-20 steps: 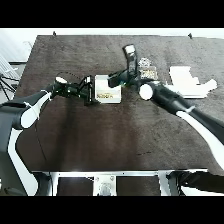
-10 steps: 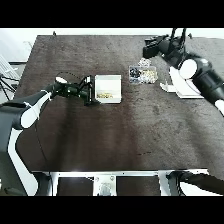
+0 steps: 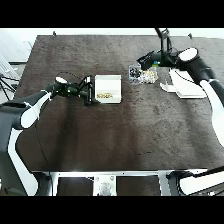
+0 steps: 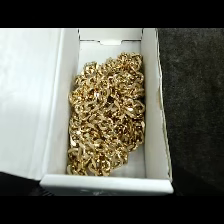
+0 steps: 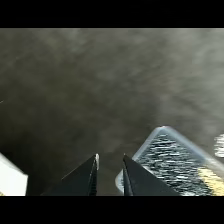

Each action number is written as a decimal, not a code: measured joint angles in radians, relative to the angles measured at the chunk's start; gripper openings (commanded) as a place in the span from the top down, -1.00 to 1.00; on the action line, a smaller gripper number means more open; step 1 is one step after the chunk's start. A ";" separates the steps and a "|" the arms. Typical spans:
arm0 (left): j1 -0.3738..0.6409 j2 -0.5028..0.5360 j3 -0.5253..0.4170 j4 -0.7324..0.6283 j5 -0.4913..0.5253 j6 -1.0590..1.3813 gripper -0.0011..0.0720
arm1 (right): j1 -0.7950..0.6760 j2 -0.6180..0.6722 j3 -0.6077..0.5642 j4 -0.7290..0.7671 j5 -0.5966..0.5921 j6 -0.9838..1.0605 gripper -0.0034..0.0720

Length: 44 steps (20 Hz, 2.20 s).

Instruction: Fold the box and place the chain.

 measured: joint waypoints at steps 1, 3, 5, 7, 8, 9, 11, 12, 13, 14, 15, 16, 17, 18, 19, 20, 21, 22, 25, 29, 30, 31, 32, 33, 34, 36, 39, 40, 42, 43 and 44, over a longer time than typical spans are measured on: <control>0.000 0.000 0.000 0.000 0.000 0.000 -0.31 | -0.005 -0.034 0.012 0.035 0.025 -0.035 0.39; 0.000 0.000 0.000 0.000 0.000 0.000 -0.31 | -0.011 -0.104 0.051 0.083 0.085 -0.086 0.37; 0.000 0.000 0.000 0.000 0.000 0.000 -0.31 | -0.006 -0.154 0.089 0.109 0.138 -0.113 0.37; 0.000 0.000 0.000 0.000 0.000 0.000 -0.31 | 0.009 -0.190 0.122 0.128 0.170 -0.127 0.37; 0.000 0.000 0.000 0.000 0.000 0.000 -0.31 | 0.020 -0.204 0.137 0.135 0.180 -0.134 0.37; 0.000 0.000 0.000 0.000 0.000 0.000 -0.31 | 0.029 -0.217 0.150 0.138 0.190 -0.141 0.37; 0.000 0.000 0.000 0.000 0.000 0.000 -0.31 | 0.046 -0.239 0.170 0.143 0.212 -0.148 0.37; 0.000 0.000 0.000 0.000 0.000 0.000 -0.31 | 0.053 -0.247 0.177 0.145 0.228 -0.149 0.37; 0.000 0.000 0.000 0.000 0.000 0.000 -0.31 | 0.060 -0.254 0.182 0.143 0.245 -0.151 0.37; 0.000 0.000 0.000 0.000 0.000 0.000 -0.31 | 0.064 -0.259 0.185 0.142 0.266 -0.152 0.31; 0.000 0.000 0.000 0.000 0.000 0.000 -0.31 | 0.067 -0.261 0.189 0.141 0.288 -0.153 0.31; 0.000 0.000 0.000 0.000 0.000 0.000 -0.31 | 0.070 -0.264 0.194 0.139 0.317 -0.154 0.28; 0.000 0.000 0.000 0.000 0.000 0.000 -0.31 | 0.072 -0.267 0.201 0.137 0.348 -0.154 0.28; 0.000 0.000 0.000 0.000 0.000 0.000 -0.31 | 0.074 -0.267 0.209 0.135 0.381 -0.154 0.28; 0.000 0.000 0.000 0.000 0.000 0.000 -0.31 | 0.079 -0.268 0.221 0.134 0.417 -0.151 0.27; 0.000 0.000 0.000 0.000 0.000 0.000 -0.31 | 0.084 -0.269 0.232 0.130 0.446 -0.147 0.12; 0.000 0.000 0.000 0.000 0.000 0.000 -0.31 | 0.090 -0.269 0.243 0.118 0.475 -0.139 0.12; 0.000 0.000 0.000 0.000 0.000 0.000 -0.31 | 0.099 -0.270 0.251 0.104 0.499 -0.131 0.12; 0.000 0.000 0.000 0.000 0.000 0.000 -0.31 | 0.132 -0.270 0.266 0.038 0.552 -0.118 0.09; 0.000 0.000 0.000 0.000 0.000 0.000 -0.31 | 0.169 -0.271 0.273 -0.026 0.577 -0.113 -0.09; 0.000 0.000 0.000 0.000 0.000 0.000 -0.31 | 0.175 -0.271 0.274 -0.033 0.582 -0.113 -0.09; 0.000 0.000 0.000 0.000 0.000 0.000 -0.31 | 0.181 -0.271 0.274 -0.039 0.584 -0.113 -0.09; 0.000 0.000 0.000 0.000 0.000 0.000 -0.31 | 0.187 -0.271 0.274 -0.044 0.585 -0.114 -0.10; 0.000 0.000 0.000 0.000 0.000 0.000 -0.31 | 0.191 -0.271 0.275 -0.046 0.585 -0.116 -0.10; 0.000 0.000 0.000 0.000 0.000 0.000 -0.31 | 0.195 -0.271 0.275 -0.050 0.585 -0.118 -0.19; 0.000 0.000 0.000 0.000 0.000 0.000 -0.31 | 0.203 -0.272 0.275 -0.054 0.576 -0.129 -0.20; 0.000 0.000 0.000 0.000 0.000 0.000 -0.31 | 0.214 -0.274 0.275 -0.057 0.548 -0.143 -0.21; 0.000 0.000 0.000 0.000 0.000 0.000 -0.31 | 0.218 -0.274 0.275 -0.057 0.540 -0.150 -0.25; 0.000 0.000 0.000 0.000 0.000 0.000 -0.31 | 0.224 -0.275 0.275 -0.057 0.532 -0.160 -0.25; 0.000 0.000 0.000 0.000 0.000 0.000 -0.31 | 0.225 -0.276 0.275 -0.057 0.529 -0.164 -0.25; 0.000 0.000 0.000 0.000 0.000 0.000 -0.31 | 0.226 -0.278 0.274 -0.058 0.529 -0.166 -0.25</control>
